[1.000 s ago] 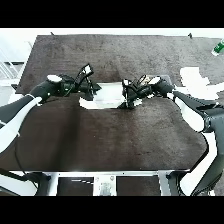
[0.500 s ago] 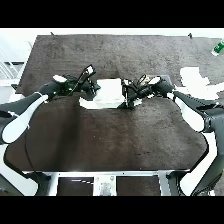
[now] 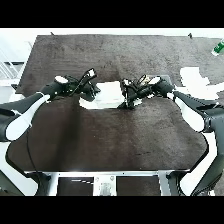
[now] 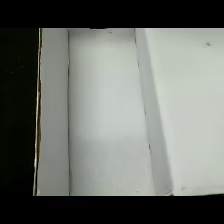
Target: Fold the box and place the chain.
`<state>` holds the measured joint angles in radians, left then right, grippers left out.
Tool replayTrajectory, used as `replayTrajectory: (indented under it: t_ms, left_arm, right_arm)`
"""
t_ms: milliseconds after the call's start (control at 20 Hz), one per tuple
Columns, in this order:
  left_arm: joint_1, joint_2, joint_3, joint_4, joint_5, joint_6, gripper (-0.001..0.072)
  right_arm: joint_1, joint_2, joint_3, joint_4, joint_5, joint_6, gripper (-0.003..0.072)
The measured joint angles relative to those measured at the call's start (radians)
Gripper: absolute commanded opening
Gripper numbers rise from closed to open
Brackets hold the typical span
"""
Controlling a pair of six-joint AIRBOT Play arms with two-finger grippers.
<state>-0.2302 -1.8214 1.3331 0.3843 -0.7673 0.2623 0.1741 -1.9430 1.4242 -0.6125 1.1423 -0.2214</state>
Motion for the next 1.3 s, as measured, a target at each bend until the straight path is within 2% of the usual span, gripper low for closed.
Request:
replayTrajectory:
  t_ms: [250,300,350,400,550,800,1150,1300]
  left_arm:
    - [0.035,0.056,0.038,0.027,-0.063,-0.020,0.0031]
    - [0.046,0.071,0.042,0.047,-0.085,-0.031,0.0310]
    - [0.056,0.086,0.045,0.080,-0.118,-0.043,0.0632]
    - [0.063,0.096,0.047,0.122,-0.147,-0.058,0.0669]
    - [0.062,0.114,0.051,0.276,-0.218,-0.117,0.0670]
    - [0.002,0.118,0.052,0.532,-0.254,-0.190,0.0670]
    - [-0.041,0.097,0.047,0.622,-0.242,-0.231,0.0668]
    - [-0.045,0.081,0.047,0.612,-0.259,-0.235,0.0628]
  right_arm:
    - [0.000,0.000,0.000,-0.002,-0.001,0.000,0.0581]
    - [0.000,0.000,0.000,-0.002,-0.001,0.000,0.0581]
    - [0.000,0.000,0.000,-0.002,-0.001,0.000,0.0581]
    - [0.000,0.000,0.000,-0.002,-0.001,0.000,0.0581]
    - [0.000,0.000,0.000,-0.001,-0.001,0.000,0.0582]
    - [0.000,0.000,0.000,-0.001,-0.001,0.000,0.0581]
    - [0.000,0.000,0.000,-0.001,-0.001,0.000,0.0581]
    - [0.000,0.000,0.000,-0.001,-0.001,0.000,0.0582]
